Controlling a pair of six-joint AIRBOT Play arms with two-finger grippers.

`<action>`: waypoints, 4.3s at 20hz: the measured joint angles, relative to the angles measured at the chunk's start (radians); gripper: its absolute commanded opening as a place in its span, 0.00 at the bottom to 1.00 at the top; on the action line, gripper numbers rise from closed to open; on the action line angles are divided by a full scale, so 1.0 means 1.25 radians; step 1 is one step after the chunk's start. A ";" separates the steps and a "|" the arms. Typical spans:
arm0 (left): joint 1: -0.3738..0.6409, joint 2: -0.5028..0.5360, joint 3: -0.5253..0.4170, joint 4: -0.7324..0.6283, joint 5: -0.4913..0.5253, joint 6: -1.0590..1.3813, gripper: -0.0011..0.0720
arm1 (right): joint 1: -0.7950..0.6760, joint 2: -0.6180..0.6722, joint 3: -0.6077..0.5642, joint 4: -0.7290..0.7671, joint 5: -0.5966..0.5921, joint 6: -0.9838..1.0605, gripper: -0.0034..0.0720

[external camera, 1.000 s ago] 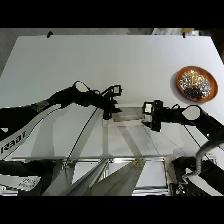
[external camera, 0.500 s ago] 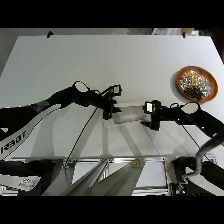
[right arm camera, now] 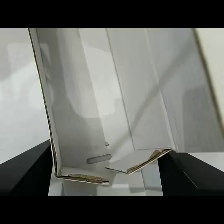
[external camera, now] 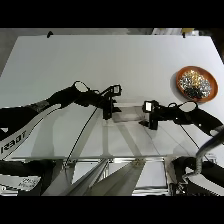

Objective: Fold the box and place the chain.

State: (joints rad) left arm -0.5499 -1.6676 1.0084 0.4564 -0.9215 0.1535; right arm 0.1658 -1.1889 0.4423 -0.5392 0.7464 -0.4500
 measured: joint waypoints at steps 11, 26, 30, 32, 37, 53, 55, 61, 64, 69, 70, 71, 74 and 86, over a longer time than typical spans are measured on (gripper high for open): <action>-0.001 -0.001 -0.001 -0.002 -0.003 0.001 0.03 | 0.025 -0.008 -0.001 -0.052 0.011 0.044 0.89; -0.001 0.000 -0.001 -0.002 -0.002 -0.001 0.03 | 0.025 -0.026 -0.001 0.002 0.009 0.005 0.87; -0.001 0.000 -0.001 -0.002 -0.005 0.000 0.03 | 0.025 -0.033 -0.001 0.009 0.017 -0.001 0.60; -0.001 0.000 -0.001 -0.002 -0.005 0.000 0.03 | 0.025 -0.035 0.000 0.011 0.017 -0.002 0.57; -0.001 0.000 -0.001 -0.002 -0.004 0.000 0.03 | 0.025 -0.036 0.000 0.013 0.016 -0.003 0.59; -0.001 0.000 -0.001 -0.003 -0.001 -0.001 0.03 | -0.003 -0.048 0.009 0.044 0.042 -0.013 0.97; -0.001 0.000 -0.001 -0.003 -0.002 0.000 0.03 | 0.001 -0.053 0.010 0.048 0.043 -0.018 0.97; -0.001 0.000 -0.001 -0.002 -0.003 0.000 0.03 | 0.004 -0.057 0.010 0.056 0.056 -0.021 0.99; 0.000 0.000 -0.001 -0.002 -0.004 0.000 0.03 | 0.004 -0.057 0.018 0.055 0.076 -0.020 1.00; 0.000 0.000 -0.001 -0.002 -0.005 0.000 0.03 | 0.003 -0.058 0.025 0.052 0.099 -0.011 1.00; 0.000 0.000 -0.001 -0.002 -0.005 0.000 0.03 | 0.001 -0.058 0.026 0.051 0.103 -0.008 1.00; 0.000 0.000 -0.001 -0.003 -0.005 0.000 0.03 | -0.003 -0.057 0.026 0.048 0.108 -0.005 1.00; 0.000 0.000 -0.001 -0.004 -0.002 0.000 0.03 | -0.016 -0.053 0.027 0.037 0.112 -0.002 1.00; 0.000 0.000 -0.001 -0.002 -0.002 -0.001 0.03 | 0.009 -0.078 0.028 0.039 0.069 -0.027 0.79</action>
State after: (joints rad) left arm -0.5503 -1.6676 1.0073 0.4538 -0.9237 0.1528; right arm 0.1776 -1.2861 0.4770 -0.4908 0.8326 -0.4835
